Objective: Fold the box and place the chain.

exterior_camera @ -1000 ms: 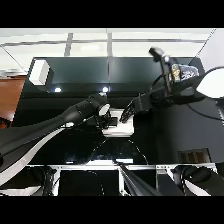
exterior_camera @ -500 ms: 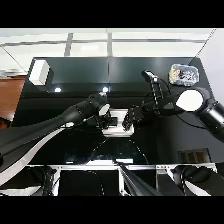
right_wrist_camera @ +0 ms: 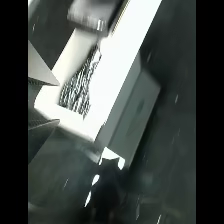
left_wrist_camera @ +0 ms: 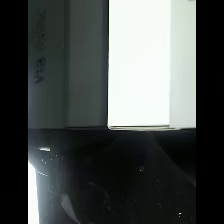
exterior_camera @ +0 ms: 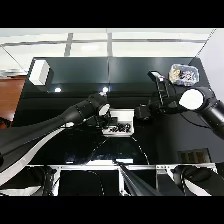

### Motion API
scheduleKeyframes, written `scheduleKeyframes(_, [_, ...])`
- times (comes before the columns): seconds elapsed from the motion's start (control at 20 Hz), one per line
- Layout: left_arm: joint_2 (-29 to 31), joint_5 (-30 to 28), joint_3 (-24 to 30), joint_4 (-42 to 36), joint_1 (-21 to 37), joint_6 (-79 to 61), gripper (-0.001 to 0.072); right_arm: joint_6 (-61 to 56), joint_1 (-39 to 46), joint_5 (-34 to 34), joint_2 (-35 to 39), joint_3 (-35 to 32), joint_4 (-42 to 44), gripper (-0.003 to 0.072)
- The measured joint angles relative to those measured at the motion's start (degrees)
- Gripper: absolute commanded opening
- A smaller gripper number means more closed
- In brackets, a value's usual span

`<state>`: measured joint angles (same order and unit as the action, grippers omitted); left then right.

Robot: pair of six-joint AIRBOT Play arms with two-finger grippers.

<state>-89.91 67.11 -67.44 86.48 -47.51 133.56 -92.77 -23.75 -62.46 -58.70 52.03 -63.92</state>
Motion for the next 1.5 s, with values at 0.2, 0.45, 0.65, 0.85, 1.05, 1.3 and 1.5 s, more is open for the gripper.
scheduleKeyframes(0.2, [0.5, 0.2, -1.4, -1.0, -0.2, -0.6, 0.0563, 0.2, 1.4, -2.3, 0.0, 0.0, -2.3, 0.0255])
scheduleKeyframes(0.45, [8.3, 3.6, -2.8, 3.8, -1.0, -1.8, 0.0559, 0.4, 1.7, -3.5, 0.1, 0.0, -3.9, 0.0254])
scheduleKeyframes(0.65, [18.8, 9.0, 2.8, 15.2, 1.7, -2.7, 0.0558, 0.8, 1.8, -4.0, 0.3, 0.0, -7.3, 0.0255])
scheduleKeyframes(0.85, [27.9, 8.0, 16.2, 12.3, 15.5, -6.3, 0.0556, 0.8, 1.8, -4.0, 0.3, 0.0, -9.6, 0.0254])
scheduleKeyframes(1.05, [31.5, -2.6, 27.4, -13.4, 26.9, -34.9, 0.0660, 0.8, 1.8, -2.5, 0.3, 0.0, -10.3, 0.0255])
scheduleKeyframes(1.3, [31.5, -10.0, 32.3, -34.8, 26.2, -80.7, 0.0715, 0.9, 1.8, -0.2, 0.3, 0.0, -10.6, 0.0255])
scheduleKeyframes(1.5, [30.5, -16.0, 33.2, -39.3, 20.1, -104.9, 0.0715, 0.9, 1.8, 1.4, 0.3, 0.0, -10.6, 0.0255])
